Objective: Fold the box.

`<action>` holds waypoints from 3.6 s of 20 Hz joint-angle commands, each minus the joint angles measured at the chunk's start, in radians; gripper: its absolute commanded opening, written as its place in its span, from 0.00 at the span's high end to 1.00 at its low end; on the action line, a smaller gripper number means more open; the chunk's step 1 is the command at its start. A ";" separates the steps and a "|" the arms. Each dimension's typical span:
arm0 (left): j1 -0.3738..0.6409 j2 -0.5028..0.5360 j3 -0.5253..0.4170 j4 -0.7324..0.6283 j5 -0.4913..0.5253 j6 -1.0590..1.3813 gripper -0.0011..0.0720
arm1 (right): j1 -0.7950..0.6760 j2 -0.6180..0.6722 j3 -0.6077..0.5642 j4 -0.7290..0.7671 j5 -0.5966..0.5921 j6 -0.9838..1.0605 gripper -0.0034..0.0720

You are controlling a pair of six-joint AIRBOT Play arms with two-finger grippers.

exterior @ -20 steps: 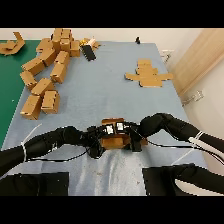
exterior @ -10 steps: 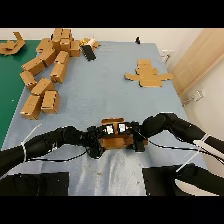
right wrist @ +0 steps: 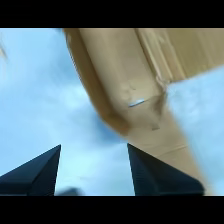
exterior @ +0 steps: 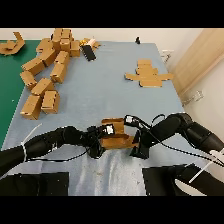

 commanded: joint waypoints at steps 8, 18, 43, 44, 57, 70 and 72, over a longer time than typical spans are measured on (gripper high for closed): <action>0.000 0.001 0.000 0.000 0.000 0.000 0.27 | 0.002 0.040 0.001 0.204 0.071 0.676 0.96; 0.000 0.001 0.000 0.000 0.000 0.000 0.27 | -0.091 -0.350 0.274 0.267 0.147 0.536 0.96; 0.000 0.001 0.000 0.000 0.000 0.000 0.27 | -0.121 -0.319 0.332 -0.026 0.243 0.669 0.96; 0.000 0.001 0.000 0.000 0.000 0.000 0.27 | -0.122 -0.253 0.335 -0.089 0.215 0.733 0.96; 0.000 0.001 0.000 0.000 0.000 0.000 0.27 | 0.182 0.215 -0.033 -0.406 0.003 0.329 0.30; -0.002 0.001 0.000 0.000 0.000 0.000 0.27 | 0.182 -0.014 -0.060 -0.340 0.381 -0.058 0.30; -0.001 0.001 0.000 0.000 0.000 0.000 0.27 | 0.182 -0.014 -0.060 -0.301 0.382 -0.084 0.33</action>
